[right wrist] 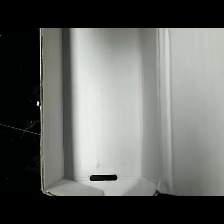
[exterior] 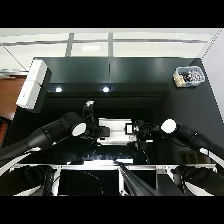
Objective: Fold the box and place the chain.
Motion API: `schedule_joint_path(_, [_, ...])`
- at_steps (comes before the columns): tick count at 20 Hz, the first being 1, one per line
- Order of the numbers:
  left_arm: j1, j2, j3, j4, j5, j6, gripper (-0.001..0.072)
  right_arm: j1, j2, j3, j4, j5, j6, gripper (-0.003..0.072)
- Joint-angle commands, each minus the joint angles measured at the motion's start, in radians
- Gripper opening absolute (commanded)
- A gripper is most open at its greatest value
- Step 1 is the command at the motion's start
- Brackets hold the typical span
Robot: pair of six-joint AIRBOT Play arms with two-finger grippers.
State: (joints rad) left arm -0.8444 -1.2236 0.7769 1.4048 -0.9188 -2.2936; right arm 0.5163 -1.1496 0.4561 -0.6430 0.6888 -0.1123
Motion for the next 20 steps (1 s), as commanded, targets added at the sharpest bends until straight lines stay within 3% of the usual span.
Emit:
schedule_joint_path(1, [-0.044, -0.066, 0.074, 0.029, -0.06, -0.018, 0.0444, 0.0, 0.0, 0.0, 0.003, -0.002, 0.0, 0.0436])
schedule_joint_path(10, [-0.077, -0.11, 0.119, 0.068, -0.084, -0.04, 0.0443, 0.0, 0.0, 0.0, 0.004, -0.002, 0.0, 0.0436])
schedule_joint_path(14, [-0.077, -0.126, 0.119, 0.074, -0.077, -0.048, 0.0353, 0.0, 0.0, 0.0, 0.003, -0.002, 0.0, 0.0436])
schedule_joint_path(20, [-0.077, -0.141, 0.119, 0.072, -0.059, -0.05, 0.0352, 0.0, 0.0, 0.0, 0.003, -0.002, 0.0, 0.0436])
